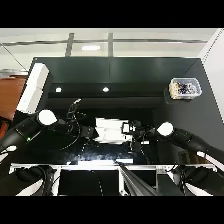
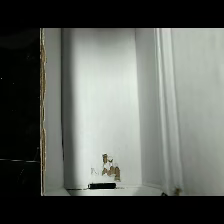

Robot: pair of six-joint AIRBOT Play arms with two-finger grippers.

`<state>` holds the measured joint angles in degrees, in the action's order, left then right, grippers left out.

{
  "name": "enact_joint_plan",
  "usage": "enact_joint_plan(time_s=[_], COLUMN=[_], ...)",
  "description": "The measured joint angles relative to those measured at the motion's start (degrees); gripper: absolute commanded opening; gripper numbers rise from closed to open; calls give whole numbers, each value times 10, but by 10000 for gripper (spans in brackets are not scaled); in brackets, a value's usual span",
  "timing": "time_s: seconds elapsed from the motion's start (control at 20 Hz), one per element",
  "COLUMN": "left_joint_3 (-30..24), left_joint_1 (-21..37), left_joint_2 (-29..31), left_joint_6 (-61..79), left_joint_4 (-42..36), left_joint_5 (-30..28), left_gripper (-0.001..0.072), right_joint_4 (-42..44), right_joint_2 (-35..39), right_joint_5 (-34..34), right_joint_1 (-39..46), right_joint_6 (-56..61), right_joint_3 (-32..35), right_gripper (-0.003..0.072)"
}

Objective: Fold the box and place the chain.

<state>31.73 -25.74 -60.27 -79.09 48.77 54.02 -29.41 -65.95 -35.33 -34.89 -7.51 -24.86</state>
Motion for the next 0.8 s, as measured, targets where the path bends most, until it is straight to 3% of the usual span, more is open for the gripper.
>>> enact_joint_plan(time_s=[0.3,0.8], left_joint_3=[0,2], left_joint_1=[-27,-44], left_joint_2=[0,0], left_joint_6=[-26,-49], left_joint_4=[11,16], left_joint_5=[-37,-50], left_gripper=[634,616], right_joint_4=[0,0], right_joint_2=[0,0], right_joint_5=[0,0], right_joint_1=[0,0], right_joint_6=[0,0], right_joint_3=[0,0], right_gripper=[524,524])
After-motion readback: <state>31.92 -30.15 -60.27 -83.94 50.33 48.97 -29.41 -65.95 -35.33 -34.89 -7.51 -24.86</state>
